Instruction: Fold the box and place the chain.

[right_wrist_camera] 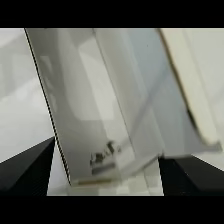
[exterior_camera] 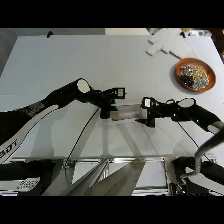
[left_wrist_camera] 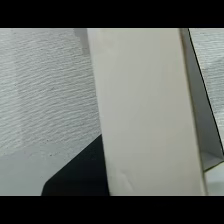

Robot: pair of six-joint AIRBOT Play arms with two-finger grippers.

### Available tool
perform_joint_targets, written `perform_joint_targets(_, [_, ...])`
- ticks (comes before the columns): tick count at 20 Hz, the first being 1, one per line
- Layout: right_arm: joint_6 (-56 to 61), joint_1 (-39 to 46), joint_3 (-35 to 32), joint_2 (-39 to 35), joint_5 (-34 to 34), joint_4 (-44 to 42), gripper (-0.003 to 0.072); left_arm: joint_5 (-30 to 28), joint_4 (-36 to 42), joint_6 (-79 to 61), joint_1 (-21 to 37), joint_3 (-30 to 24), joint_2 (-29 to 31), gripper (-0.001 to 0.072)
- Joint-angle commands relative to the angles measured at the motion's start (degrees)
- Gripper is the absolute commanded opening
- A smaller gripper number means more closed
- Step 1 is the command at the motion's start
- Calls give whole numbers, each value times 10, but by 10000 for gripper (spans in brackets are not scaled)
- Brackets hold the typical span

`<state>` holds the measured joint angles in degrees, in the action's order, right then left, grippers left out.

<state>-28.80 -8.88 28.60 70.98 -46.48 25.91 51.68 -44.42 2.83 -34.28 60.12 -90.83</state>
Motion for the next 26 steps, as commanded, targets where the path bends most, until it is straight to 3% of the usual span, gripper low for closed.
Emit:
perform_joint_targets(1, [-27,4,8,28,-47,-1,658,0,0,0,0,0,-1,12])
perform_joint_targets(7, [5,17,8,28,-69,43,654,0,0,0,0,0,0,12])
perform_joint_targets(19, [-32,17,8,57,-60,31,633,0,0,0,0,0,0,12])
perform_joint_targets(26, [-57,-8,8,79,-38,8,556,0,0,0,0,0,0,12])
